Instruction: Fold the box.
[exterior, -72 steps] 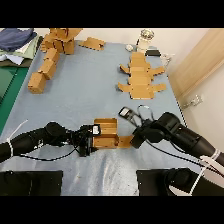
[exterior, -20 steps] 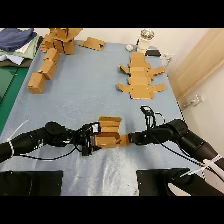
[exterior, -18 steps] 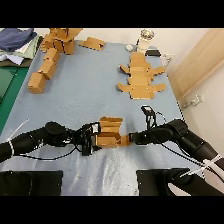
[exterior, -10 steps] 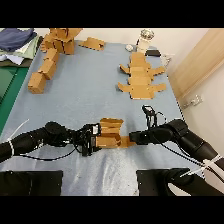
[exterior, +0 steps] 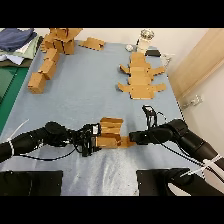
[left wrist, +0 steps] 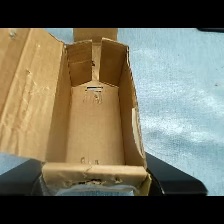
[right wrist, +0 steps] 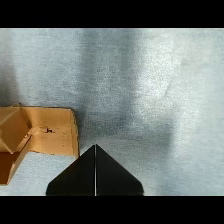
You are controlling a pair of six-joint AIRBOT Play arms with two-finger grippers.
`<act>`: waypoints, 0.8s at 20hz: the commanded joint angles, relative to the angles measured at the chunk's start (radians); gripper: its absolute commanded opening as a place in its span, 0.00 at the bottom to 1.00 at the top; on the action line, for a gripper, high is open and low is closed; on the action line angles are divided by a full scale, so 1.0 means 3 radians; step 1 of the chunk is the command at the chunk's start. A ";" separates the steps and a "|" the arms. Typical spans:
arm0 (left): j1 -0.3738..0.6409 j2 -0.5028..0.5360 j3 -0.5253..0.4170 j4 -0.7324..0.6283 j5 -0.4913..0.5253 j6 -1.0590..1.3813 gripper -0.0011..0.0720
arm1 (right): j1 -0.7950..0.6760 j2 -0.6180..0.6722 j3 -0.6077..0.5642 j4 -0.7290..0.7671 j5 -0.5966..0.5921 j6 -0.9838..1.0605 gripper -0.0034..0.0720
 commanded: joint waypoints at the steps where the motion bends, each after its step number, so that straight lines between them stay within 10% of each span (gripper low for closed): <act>1: -0.0001 -0.0001 0.0003 0.0000 0.0003 0.0000 0.83 | -0.0001 -0.0001 -0.0001 -0.0004 0.0000 0.0025 0.05; 16: -0.0003 -0.0001 0.0014 0.0682 0.0032 -0.0556 0.99 | -0.0001 -0.0001 -0.0001 -0.0004 0.0000 0.0027 0.05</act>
